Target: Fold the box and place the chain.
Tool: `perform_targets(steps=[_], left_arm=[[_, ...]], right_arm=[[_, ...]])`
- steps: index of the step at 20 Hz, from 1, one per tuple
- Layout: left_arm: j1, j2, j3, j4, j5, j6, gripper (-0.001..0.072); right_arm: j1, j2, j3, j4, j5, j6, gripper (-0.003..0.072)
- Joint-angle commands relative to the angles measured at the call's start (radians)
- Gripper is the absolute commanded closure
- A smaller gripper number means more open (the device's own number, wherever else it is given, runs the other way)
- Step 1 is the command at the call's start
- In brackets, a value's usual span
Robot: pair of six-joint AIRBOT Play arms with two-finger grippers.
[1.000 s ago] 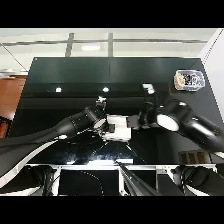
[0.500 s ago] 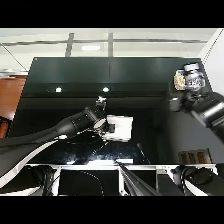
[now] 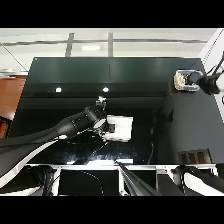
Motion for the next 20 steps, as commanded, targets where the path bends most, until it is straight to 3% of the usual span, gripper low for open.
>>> perform_targets(steps=[1,3,4,6,7,20], left_arm=[[0.0,0.0,0.0,0.0,0.012,0.0,0.0678],[0.0,0.0,0.0,0.0,0.012,0.0,0.0678],[0.0,0.0,0.0,0.0,0.013,0.0,0.0678],[0.0,0.0,0.0,0.0,0.016,0.0,0.0678],[0.0,0.0,0.0,0.0,0.015,0.0,0.0678],[0.0,0.0,0.0,0.0,0.016,0.003,0.0678]], right_arm=[[-0.075,-0.27,0.283,0.24,0.131,-0.025,-0.0004],[-0.089,-0.401,0.427,0.266,0.254,0.083,0.0092],[-0.093,-0.449,0.478,0.263,0.291,0.135,0.0092],[-0.097,-0.505,0.525,0.263,0.275,0.196,0.0093],[-0.102,-0.526,0.54,0.263,0.267,0.222,0.0135],[-0.118,-0.629,0.546,0.379,0.159,0.246,0.0159]])
